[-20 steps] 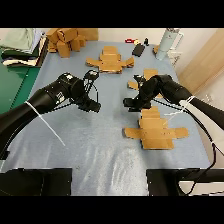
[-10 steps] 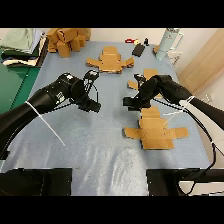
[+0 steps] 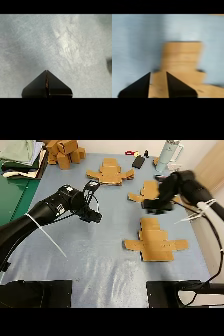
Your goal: Fold the box.
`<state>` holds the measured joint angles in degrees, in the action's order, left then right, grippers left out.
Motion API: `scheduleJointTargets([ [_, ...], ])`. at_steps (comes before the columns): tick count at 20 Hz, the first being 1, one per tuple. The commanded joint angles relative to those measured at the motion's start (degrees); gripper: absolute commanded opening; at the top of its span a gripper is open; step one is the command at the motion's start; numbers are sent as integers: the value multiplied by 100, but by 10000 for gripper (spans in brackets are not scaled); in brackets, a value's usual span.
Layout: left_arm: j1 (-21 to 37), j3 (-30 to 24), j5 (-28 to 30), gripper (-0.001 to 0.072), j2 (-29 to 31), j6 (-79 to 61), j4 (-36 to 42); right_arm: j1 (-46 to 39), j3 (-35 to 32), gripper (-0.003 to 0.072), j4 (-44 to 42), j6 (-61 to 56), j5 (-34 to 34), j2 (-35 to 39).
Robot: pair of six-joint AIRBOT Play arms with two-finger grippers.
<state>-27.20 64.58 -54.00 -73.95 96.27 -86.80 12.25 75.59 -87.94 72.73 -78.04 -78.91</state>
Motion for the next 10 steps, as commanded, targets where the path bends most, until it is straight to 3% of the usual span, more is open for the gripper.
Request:
scheduleJointTargets([
  [1,2,0,260,16,-4,0,0,-1080,-118,384,1478,450,-1523,273],
  [4,4,0,293,17,-9,-4,0,-2090,-748,507,988,1204,-1377,428],
  [6,4,0,245,51,-17,-94,-2,-2754,-1097,532,627,1670,-1152,422],
  [8,2,0,199,685,-20,-55,7,-3314,-1325,532,157,2225,-922,422],
  [10,4,0,197,672,-20,-50,70,-3812,-1462,532,-367,2782,-850,398],
])
